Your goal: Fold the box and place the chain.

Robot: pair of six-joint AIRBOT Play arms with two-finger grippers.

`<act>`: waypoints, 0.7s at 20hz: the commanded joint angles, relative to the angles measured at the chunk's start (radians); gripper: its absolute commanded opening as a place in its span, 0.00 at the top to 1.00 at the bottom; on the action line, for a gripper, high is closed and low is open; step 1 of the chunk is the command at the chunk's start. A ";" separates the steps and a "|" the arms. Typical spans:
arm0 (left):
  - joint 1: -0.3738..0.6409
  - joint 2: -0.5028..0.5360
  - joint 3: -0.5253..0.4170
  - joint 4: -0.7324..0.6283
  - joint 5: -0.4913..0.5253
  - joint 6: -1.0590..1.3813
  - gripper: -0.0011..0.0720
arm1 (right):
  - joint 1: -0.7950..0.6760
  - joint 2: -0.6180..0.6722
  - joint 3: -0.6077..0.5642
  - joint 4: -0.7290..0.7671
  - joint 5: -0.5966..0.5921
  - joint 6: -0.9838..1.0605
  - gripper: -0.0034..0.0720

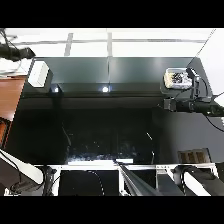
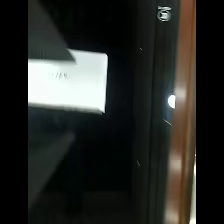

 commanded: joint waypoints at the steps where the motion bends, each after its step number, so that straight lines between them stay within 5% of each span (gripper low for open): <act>1: 0.005 0.129 -0.004 -0.138 -0.240 -0.125 0.93 | 0.098 -0.004 0.000 0.015 -0.181 -0.070 0.93; 5: -0.062 0.547 -0.602 -0.162 -0.119 -0.091 0.95 | 0.195 -0.047 0.000 -0.021 -0.459 -0.071 0.93; 9: -0.177 0.986 -1.209 -0.142 0.197 0.119 0.95 | 0.195 -0.051 0.000 -0.090 -0.571 -0.070 0.93; 11: -0.196 1.135 -1.357 -0.100 0.270 0.150 0.95 | 0.195 -0.051 0.000 -0.090 -0.570 -0.070 0.93; 14: -0.196 1.233 -1.437 -0.079 0.274 0.150 0.94 | 0.195 -0.051 0.000 -0.090 -0.570 -0.070 0.93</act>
